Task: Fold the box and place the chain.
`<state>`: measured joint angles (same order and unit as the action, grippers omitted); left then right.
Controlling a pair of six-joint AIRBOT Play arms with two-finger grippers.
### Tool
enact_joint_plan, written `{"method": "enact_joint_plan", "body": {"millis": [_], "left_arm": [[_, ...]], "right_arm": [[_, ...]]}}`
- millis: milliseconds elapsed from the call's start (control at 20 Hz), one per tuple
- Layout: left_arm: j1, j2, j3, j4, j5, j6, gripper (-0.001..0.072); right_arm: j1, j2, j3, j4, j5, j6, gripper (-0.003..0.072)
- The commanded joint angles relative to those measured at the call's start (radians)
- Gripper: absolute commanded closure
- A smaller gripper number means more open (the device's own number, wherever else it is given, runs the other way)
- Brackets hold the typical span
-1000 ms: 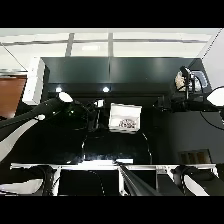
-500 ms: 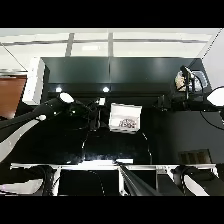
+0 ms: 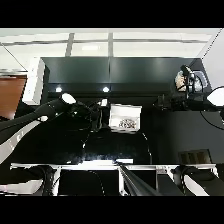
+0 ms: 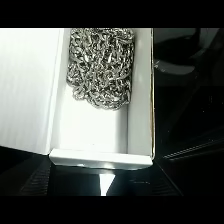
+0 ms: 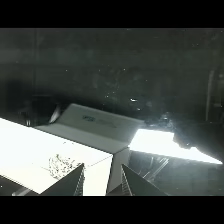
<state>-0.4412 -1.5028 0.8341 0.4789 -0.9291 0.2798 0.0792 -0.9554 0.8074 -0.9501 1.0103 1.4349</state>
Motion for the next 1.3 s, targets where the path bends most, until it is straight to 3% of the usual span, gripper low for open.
{"method": "enact_joint_plan", "body": {"millis": [0,100,150,200,250,650,850,900,1250], "left_arm": [[-0.002,-0.001,0.000,0.004,0.019,-0.063,0.0043],[-0.002,0.000,0.000,0.036,0.067,-0.106,0.0046],[-0.002,0.000,0.000,0.049,0.082,-0.108,0.0154],[-0.002,0.000,0.000,0.056,0.084,-0.108,0.0210],[-0.002,0.000,0.000,0.060,0.084,-0.108,0.0210],[-0.002,0.000,0.000,0.059,0.088,-0.108,0.0232],[-0.002,0.000,0.000,0.060,0.092,-0.108,0.0232],[-0.002,0.000,0.000,0.060,0.092,-0.108,0.0232],[-0.002,0.000,0.000,0.060,0.092,-0.108,0.0230]], "right_arm": [[0.035,-0.001,0.000,0.002,-0.011,0.000,0.0408],[0.073,-0.005,0.000,-0.003,-0.075,0.000,0.0406],[0.085,-0.006,0.000,-0.001,-0.112,0.001,0.0395],[0.090,-0.008,0.000,0.009,-0.143,0.001,0.0125],[0.091,-0.012,0.001,0.016,-0.165,0.001,0.0045],[0.088,-0.100,0.037,0.012,-0.282,-0.112,0.0045],[0.118,-0.188,0.065,0.067,-0.262,-0.128,0.0046],[0.143,-0.211,0.065,0.066,-0.257,-0.175,0.0086],[0.210,-0.227,0.083,0.055,0.040,-0.757,0.0085]]}}
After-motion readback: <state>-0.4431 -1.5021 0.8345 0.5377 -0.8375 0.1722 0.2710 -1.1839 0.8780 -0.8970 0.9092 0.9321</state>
